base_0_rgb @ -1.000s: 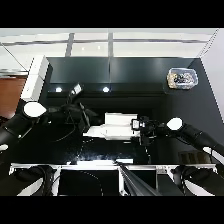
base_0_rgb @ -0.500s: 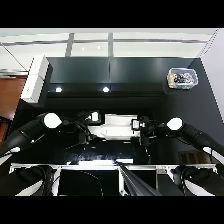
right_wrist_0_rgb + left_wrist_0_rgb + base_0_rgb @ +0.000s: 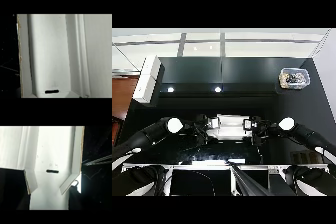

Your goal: Fold the box and place the chain.

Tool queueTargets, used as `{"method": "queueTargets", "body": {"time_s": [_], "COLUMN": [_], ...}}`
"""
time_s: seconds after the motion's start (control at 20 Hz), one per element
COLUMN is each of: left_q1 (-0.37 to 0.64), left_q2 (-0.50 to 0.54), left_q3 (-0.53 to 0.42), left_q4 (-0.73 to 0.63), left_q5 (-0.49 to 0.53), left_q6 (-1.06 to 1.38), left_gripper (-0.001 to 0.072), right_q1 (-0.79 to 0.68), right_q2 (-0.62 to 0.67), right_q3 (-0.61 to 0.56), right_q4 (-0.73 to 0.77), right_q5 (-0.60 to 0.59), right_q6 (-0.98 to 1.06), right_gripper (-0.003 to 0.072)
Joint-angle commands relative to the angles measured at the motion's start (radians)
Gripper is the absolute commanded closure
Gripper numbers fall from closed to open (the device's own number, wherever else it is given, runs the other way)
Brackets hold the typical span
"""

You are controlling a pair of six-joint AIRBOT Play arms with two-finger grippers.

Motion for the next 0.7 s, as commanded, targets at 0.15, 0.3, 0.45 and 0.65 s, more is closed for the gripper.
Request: {"method": "queueTargets", "body": {"time_s": [0.15,0.3,0.45,0.65], "left_q1": [-0.010,-0.010,-0.010,-0.019], "left_q2": [-0.004,-0.004,-0.013,-0.033], "left_q3": [0.006,0.006,0.006,0.006], "left_q4": [-0.102,-0.126,-0.213,-0.345], "left_q5": [0.012,0.013,0.013,0.016], "left_q6": [0.000,0.000,0.000,0.077], "left_gripper": [0.0461,0.0493,0.0493,0.0493], "right_q1": [0.001,0.001,0.001,0.001], "right_q2": [0.000,0.000,0.000,0.000], "right_q3": [0.000,0.000,0.000,0.000], "right_q4": [0.000,0.000,0.000,0.000], "right_q5": [0.001,0.001,0.001,0.001], "right_q6": [0.000,0.000,0.000,0.000], "right_gripper": [0.0247,0.0247,0.0247,0.0247]}}
